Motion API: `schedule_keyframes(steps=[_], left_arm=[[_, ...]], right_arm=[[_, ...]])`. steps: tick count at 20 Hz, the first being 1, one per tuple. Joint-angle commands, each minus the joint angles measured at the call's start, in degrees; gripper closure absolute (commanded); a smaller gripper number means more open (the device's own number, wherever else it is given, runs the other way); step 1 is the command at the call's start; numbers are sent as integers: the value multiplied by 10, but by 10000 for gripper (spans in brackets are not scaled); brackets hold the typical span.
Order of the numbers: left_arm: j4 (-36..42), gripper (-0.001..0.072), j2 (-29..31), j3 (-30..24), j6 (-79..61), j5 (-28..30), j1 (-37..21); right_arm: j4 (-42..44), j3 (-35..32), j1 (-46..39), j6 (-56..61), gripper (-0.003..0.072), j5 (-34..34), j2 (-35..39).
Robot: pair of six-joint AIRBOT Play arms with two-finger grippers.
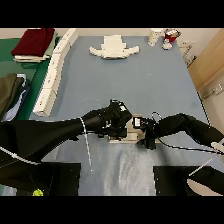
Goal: Fold the box.
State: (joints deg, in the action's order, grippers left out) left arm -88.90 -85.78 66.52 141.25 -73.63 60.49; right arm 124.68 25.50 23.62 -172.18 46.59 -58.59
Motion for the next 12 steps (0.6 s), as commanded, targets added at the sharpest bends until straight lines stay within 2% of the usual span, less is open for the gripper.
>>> schedule_keyframes(steps=[1, 5, 10, 11, 12], left_arm=[[11, 174, 3, 6, -41, -32, 0], [52, 174, 36, 34, -126, -62, 0], [35, 176, 107, 55, -169, -86, 0], [34, 196, 115, 55, -187, -94, 0], [34, 352, 120, 55, -208, -101, 0]], right_arm=[[0, 0, 0, 0, 177, 0, 0], [0, 0, 0, 0, 177, 0, 0], [0, 0, 0, 0, 177, 0, 0], [0, 0, 0, 0, 177, 0, 0], [0, 0, 0, 0, 177, 0, 0]])
